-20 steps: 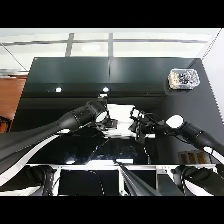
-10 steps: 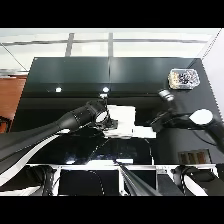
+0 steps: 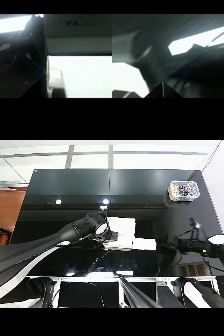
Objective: Fold the box and place the chain.
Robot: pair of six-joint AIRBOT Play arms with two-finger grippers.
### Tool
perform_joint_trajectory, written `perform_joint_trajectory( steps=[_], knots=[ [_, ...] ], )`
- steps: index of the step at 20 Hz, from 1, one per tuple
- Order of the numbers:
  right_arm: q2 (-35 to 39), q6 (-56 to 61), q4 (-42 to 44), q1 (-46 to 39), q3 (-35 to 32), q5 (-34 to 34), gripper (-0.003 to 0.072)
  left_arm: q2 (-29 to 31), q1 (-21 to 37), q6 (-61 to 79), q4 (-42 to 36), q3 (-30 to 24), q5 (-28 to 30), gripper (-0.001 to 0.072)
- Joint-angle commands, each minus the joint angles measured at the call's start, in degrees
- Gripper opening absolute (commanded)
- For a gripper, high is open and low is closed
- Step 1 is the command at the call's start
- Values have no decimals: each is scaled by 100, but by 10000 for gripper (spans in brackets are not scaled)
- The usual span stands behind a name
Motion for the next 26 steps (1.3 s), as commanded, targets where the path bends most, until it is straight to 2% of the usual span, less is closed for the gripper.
perform_joint_trajectory(
  steps=[1, 3, 7, 12, 13, 14, 15, 16, 18, 22, 26],
  knots=[
    [-590, -929, 1067, 439, -131, 387, 16, 0, 2, 0, 0, -2, 0, 31],
    [-761, -1067, 1231, 841, -131, 160, 17, 0, 2, 0, 2, -2, 2, 31],
    [-774, -2124, 2122, 1134, -105, 284, 17, 0, 2, 0, 2, -2, 2, 31],
    [-774, -2262, 2151, 1137, 205, 675, 20, 0, 2, 0, 0, -2, 2, 31],
    [-774, -2262, 2149, 1139, 236, 664, 55, 0, 2, 0, 0, -2, 2, 31],
    [-774, -2256, 2159, 1165, 251, 649, 268, 0, 2, 0, 0, -2, 2, 31],
    [-774, -2256, 2221, 1246, 264, 610, 426, 0, 2, 0, 0, -2, 0, 31],
    [-774, -2253, 2286, 1375, 297, 577, 434, 0, 2, 0, 0, -2, 0, 31],
    [-774, -2225, 2396, 1753, 463, 511, 593, 0, 2, 0, 0, -2, 0, 31],
    [-774, -1062, 1781, 2623, 1014, -205, 588, 0, 2, 0, 2, -2, 2, 31],
    [-774, -490, 1641, 3130, 1294, -345, 586, 0, 2, 0, 2, -2, 2, 31]
  ],
)
